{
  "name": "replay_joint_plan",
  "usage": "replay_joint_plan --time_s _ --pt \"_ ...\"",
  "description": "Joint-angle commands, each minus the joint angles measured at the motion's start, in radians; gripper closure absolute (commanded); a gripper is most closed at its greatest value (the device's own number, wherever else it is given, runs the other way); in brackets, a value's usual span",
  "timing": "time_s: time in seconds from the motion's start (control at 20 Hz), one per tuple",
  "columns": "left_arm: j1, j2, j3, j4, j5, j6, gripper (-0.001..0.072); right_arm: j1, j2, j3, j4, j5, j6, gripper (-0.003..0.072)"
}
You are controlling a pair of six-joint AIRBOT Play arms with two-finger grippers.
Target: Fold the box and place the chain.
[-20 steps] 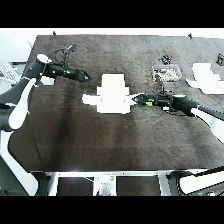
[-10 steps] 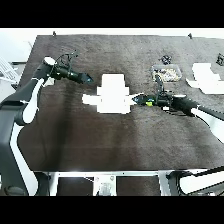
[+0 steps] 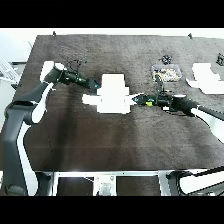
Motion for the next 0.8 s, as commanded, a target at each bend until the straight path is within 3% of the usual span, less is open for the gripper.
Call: replay_joint_plan --time_s 0.0,0.75 --pt "-0.006 -0.021 0.001 -0.069 0.017 0.029 0.0217 0.000 0.001 0.000 0.000 0.000 0.000 0.0684" --pt "-0.006 -0.047 0.001 -0.127 -0.025 0.064 0.0227 0.000 0.001 0.000 0.000 0.000 0.000 0.0683"
